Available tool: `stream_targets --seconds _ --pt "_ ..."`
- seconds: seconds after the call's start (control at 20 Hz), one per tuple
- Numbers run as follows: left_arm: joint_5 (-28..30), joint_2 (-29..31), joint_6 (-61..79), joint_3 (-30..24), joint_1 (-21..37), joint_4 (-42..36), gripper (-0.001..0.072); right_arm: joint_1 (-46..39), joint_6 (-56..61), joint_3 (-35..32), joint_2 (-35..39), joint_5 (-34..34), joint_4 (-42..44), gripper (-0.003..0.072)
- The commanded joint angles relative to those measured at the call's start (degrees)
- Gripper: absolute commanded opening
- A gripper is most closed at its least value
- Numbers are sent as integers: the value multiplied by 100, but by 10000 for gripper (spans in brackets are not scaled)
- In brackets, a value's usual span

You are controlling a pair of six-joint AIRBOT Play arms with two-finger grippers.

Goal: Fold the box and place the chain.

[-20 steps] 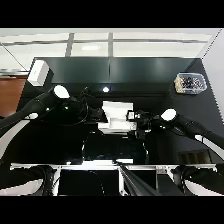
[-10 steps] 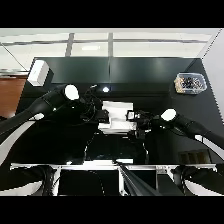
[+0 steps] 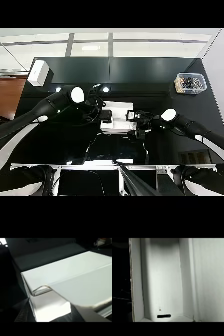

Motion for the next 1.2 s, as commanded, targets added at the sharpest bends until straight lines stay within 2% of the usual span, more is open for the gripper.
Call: stream_targets --seconds 0.0,0.35,0.55,0.7,0.9,1.15 --pt "94 -4 -234 7 -129 238 548 2 2 2 0 -13 4 423" --pt "348 -96 -850 9 -557 1231 548 0 2 2 0 -31 4 423" --pt "337 -251 -925 9 -557 1351 548 2 2 2 0 -42 4 424" --pt "173 -426 -1029 85 -562 1381 547 2 2 2 0 -44 4 423" --pt "-162 -509 -1746 258 -573 2135 547 2 2 2 0 -98 4 423" --pt "-321 -535 -2098 466 -844 2479 545 2 2 2 0 -96 4 424"
